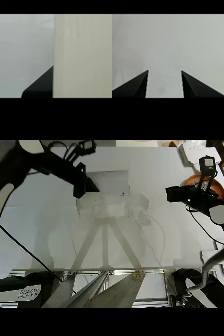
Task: Fold the box and place the chain.
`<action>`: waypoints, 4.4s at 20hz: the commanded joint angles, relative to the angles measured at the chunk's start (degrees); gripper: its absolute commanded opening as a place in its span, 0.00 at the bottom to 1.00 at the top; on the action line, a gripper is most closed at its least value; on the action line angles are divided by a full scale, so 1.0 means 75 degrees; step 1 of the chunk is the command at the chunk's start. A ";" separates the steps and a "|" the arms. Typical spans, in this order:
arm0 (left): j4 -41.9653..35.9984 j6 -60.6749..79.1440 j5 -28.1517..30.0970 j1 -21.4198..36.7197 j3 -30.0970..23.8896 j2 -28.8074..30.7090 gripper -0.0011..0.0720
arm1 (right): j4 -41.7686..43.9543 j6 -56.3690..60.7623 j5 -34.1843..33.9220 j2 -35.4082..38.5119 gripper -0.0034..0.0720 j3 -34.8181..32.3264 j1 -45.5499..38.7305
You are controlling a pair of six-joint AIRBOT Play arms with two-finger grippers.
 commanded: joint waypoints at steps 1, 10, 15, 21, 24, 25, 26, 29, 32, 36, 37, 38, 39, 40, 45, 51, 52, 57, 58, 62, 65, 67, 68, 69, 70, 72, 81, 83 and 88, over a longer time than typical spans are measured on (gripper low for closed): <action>-0.0154 0.1265 0.1157 0.0044 -0.1393 0.0096 0.02 | 0.0000 0.0003 0.0000 0.0003 0.65 0.0009 -0.0003; -0.1297 0.4707 0.1413 0.0490 -0.2681 -0.1023 0.02 | 0.0000 0.0003 0.0000 0.0003 0.65 0.0009 -0.0003; -0.1250 0.4707 0.2384 0.0475 -0.2681 -0.1323 0.02 | 0.0000 0.0003 0.0000 0.0003 0.65 0.0009 -0.0003; -0.1195 0.4730 0.2900 0.0466 -0.2681 -0.1332 0.02 | 0.0000 0.0003 0.0000 0.0003 0.65 0.0009 -0.0003; -0.1189 0.4727 0.2815 0.0414 -0.2681 -0.1329 0.02 | 0.0000 0.0003 0.0000 0.0003 0.65 0.0009 -0.0003; -0.1192 0.4727 0.2818 0.0402 -0.2681 -0.1332 0.02 | 0.0000 0.0003 0.0000 0.0003 0.65 0.0009 0.0000; -0.1192 0.4727 0.2824 0.0382 -0.2681 -0.1341 0.02 | 0.0000 0.0003 0.0000 0.0003 0.65 0.0009 -0.0003; -0.1189 0.4727 0.2734 0.0332 -0.2681 -0.1524 0.02 | 0.0000 0.0003 0.0000 0.0003 0.65 0.0009 0.0000; -0.1189 0.4730 0.2684 0.0280 -0.2681 -0.1667 0.02 | 0.0000 0.0003 0.0000 0.0003 0.65 0.0009 0.0000; -0.1192 0.4730 0.2687 0.0274 -0.2681 -0.1667 0.02 | 0.0000 0.0003 0.0000 0.0003 0.65 0.0009 -0.0003; -0.1192 0.4730 0.2687 0.0274 -0.2681 -0.1667 0.02 | 0.0000 0.0003 0.0000 0.0003 0.65 0.0009 -0.0003; -0.1192 0.4730 0.2687 0.0274 -0.2681 -0.1667 0.03 | 0.0000 0.0003 0.0000 0.0003 0.65 0.0009 -0.0003; -0.1192 0.4730 0.2684 0.0274 -0.2681 -0.1667 0.03 | 0.0000 0.0003 0.0000 0.0003 0.65 0.0009 -0.0003; -0.1192 0.4730 0.2687 0.0271 -0.2681 -0.1667 0.03 | 0.0000 0.0003 0.0000 0.0003 0.65 0.0009 -0.0003; -0.1192 0.4730 0.2684 0.0256 -0.2681 -0.1664 0.03 | 0.0000 0.0003 0.0000 0.0003 0.65 0.0009 -0.0003; -0.1192 0.4730 0.2684 0.0256 -0.2681 -0.1664 0.03 | 0.0000 0.0003 0.0000 0.0003 0.65 0.0009 0.0000; -0.1195 0.4730 0.2684 0.0256 -0.2681 -0.1664 0.03 | 0.0000 0.0003 0.0000 0.0003 0.65 0.0009 -0.0003; -0.1192 0.4730 0.2684 0.0256 -0.2681 -0.1664 0.03 | 0.0012 -0.0003 -0.0300 -0.0006 0.65 0.0009 -0.0003; -0.1192 0.4730 0.2684 0.0256 -0.2681 -0.1664 0.03 | 0.0184 0.0020 -0.0574 0.0000 0.65 0.0009 0.0000; -0.1192 0.4730 0.2684 0.0256 -0.2681 -0.1664 0.03 | 0.0801 -0.0571 -0.0271 0.0006 0.66 0.0009 0.0122; -0.1192 0.4730 0.2684 0.0256 -0.2681 -0.1664 0.03 | 0.0807 -0.2675 0.0420 0.0003 0.80 0.0009 0.0522; -0.1192 0.4730 0.2684 0.0256 -0.2681 -0.1664 0.03 | 0.0810 -0.4156 0.0918 0.0003 0.81 0.0009 0.0973; -0.1195 0.4730 0.2681 0.0256 -0.2681 -0.1664 0.03 | 0.0810 -0.4911 0.1131 0.0003 0.81 0.0009 0.1253; -0.1192 0.4730 0.2684 0.0256 -0.2681 -0.1664 0.03 | 0.0813 -0.5648 0.1256 0.0003 0.81 0.0009 0.1515; -0.1192 0.4730 0.2684 0.0256 -0.2681 -0.1664 0.03 | 0.0816 -0.6414 0.1291 0.0003 0.81 0.0006 0.1792; -0.1192 0.4730 0.2684 0.0256 -0.2681 -0.1664 0.03 | 0.0941 -0.7699 0.1294 -0.0015 0.81 -0.0009 0.2197; -0.1195 0.4730 0.2684 0.0256 -0.2681 -0.1664 0.03 | 0.4934 -1.3578 0.1938 -0.0968 0.96 -0.0740 0.2337; -0.1195 0.4730 0.2684 0.0256 -0.2681 -0.1664 0.03 | 0.5622 -1.4493 0.1920 -0.1626 0.96 -0.0740 0.2340; -0.1195 0.4730 0.2684 0.0256 -0.2681 -0.1664 0.03 | 0.6000 -1.5262 0.1603 -0.3010 0.97 -0.0740 0.2337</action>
